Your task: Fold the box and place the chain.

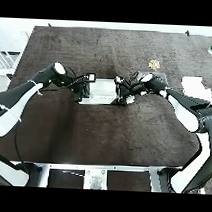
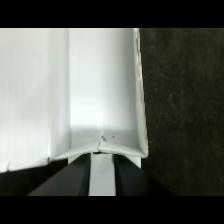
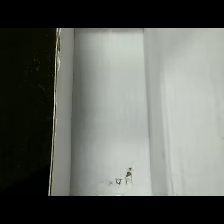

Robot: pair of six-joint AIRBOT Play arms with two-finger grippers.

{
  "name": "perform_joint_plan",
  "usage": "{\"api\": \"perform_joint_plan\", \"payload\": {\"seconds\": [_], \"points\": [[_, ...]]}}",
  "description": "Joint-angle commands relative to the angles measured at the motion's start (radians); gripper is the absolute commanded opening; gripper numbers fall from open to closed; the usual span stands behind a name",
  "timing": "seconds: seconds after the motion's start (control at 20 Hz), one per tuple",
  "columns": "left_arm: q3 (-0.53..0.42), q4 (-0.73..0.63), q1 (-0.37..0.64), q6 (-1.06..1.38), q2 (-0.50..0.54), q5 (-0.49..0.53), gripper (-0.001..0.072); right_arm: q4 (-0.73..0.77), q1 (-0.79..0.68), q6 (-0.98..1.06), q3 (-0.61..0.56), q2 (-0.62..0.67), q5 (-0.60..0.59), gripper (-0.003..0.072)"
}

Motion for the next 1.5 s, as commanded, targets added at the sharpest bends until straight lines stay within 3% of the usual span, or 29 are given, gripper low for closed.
{"api": "perform_joint_plan", "payload": {"seconds": [0.0,0.15,0.25,0.45,0.5,0.55,0.9,1.1,1.15,1.2,1.4,1.45], "points": [[0.001,-0.056,0.0,0.026,-0.02,-0.023,0.0179,0.0,0.0,0.0,0.0,-0.001,0.0,0.0512],[0.001,-0.101,0.0,0.047,-0.026,-0.015,0.0181,0.0,0.0,0.0,0.0,-0.001,0.0,0.0512],[0.001,-0.138,0.0,0.071,-0.026,-0.015,0.0376,0.0,0.0,0.0,0.0,-0.001,0.0,0.0512],[-0.001,-0.135,0.0,0.071,-0.029,-0.021,0.038,0.0,0.0,0.0,0.0,-0.001,0.0,0.0512],[-0.002,-0.136,0.0,0.071,-0.029,-0.019,0.0543,0.0,0.0,0.0,0.0,-0.001,0.0,0.0512],[-0.001,-0.143,0.0,0.071,-0.034,-0.018,0.0616,0.0,0.0,0.0,0.0,-0.001,0.0,0.0512],[-0.001,-0.14,0.0,0.06,-0.063,-0.021,0.0615,0.0,0.0,0.0,0.0,-0.001,0.0,0.0512],[-0.001,-0.138,0.001,0.06,-0.063,-0.023,0.0586,0.0,0.0,0.0,0.0,-0.001,0.0,0.0512],[-0.001,-0.138,0.001,0.06,-0.063,-0.023,0.0472,0.0,0.0,0.0,0.0,-0.001,0.0,0.0512],[-0.001,-0.138,0.001,0.06,-0.063,-0.023,0.0264,0.0,0.0,0.0,0.0,-0.001,0.0,0.0512],[0.003,-0.16,0.018,0.061,-0.057,-0.059,0.0208,0.0,0.0,0.0,0.0,-0.001,0.0,0.0512],[0.006,-0.173,0.033,0.062,-0.049,-0.083,0.0088,0.0,0.0,0.0,0.0,-0.001,0.0,0.0512]]}}
